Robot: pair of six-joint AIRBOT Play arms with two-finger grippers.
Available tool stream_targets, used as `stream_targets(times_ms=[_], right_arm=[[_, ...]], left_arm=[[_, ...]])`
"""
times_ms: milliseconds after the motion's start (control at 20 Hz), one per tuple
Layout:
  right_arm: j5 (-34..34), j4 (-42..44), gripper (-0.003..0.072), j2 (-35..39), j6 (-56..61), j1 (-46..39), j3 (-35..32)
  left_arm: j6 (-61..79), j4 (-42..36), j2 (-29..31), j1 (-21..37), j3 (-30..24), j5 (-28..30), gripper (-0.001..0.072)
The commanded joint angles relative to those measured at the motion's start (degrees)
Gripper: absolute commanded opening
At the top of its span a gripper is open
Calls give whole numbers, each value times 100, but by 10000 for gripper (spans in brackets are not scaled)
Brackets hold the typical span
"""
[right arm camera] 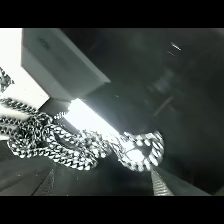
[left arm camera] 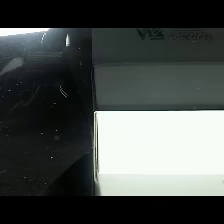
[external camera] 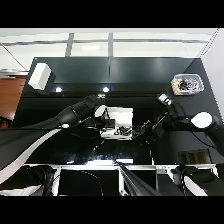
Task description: Fold the box and place the chain.
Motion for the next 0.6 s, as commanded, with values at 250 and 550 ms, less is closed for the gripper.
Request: stream_targets(times_ms=[250,550], right_arm=[[-688,284,720,-890,-3130,1069,-136],[-817,282,720,-922,-3381,1064,-136]], left_arm=[[0,0,0,4,4,0,29],[-2,0,0,4,4,4,28]])
